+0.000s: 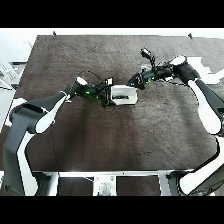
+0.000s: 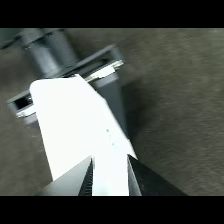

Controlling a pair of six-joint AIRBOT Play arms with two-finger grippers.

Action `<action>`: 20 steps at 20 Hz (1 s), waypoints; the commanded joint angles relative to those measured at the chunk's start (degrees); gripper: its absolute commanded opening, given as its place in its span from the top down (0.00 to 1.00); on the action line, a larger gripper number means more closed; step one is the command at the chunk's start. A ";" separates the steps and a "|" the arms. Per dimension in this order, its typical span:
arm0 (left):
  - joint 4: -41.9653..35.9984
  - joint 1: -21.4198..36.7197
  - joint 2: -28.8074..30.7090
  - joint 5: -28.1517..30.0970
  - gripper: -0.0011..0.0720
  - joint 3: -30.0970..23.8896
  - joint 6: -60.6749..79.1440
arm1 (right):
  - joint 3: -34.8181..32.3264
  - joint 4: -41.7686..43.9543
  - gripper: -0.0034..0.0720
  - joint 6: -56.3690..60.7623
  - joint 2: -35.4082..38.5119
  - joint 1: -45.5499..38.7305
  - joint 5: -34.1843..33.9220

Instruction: Fold the box and place the chain.

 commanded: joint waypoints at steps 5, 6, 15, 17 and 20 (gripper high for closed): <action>0.00 0.02 0.04 0.02 0.42 0.04 0.00 | -0.37 -0.52 0.53 -0.04 -0.13 0.46 4.57; 0.00 0.00 0.04 0.02 0.42 0.04 0.02 | -0.55 -0.87 0.53 -0.04 -0.13 0.46 4.55; 0.00 0.02 0.04 0.02 0.42 0.04 0.00 | -1.73 -2.80 0.35 -1.22 -0.85 0.85 0.48; 0.00 0.02 0.04 0.02 0.42 0.04 0.00 | -2.32 -2.84 0.36 -1.70 -0.90 1.27 0.35; 0.00 0.00 0.04 0.02 0.42 0.04 0.00 | -2.73 -2.80 0.35 -3.08 -0.87 1.70 0.37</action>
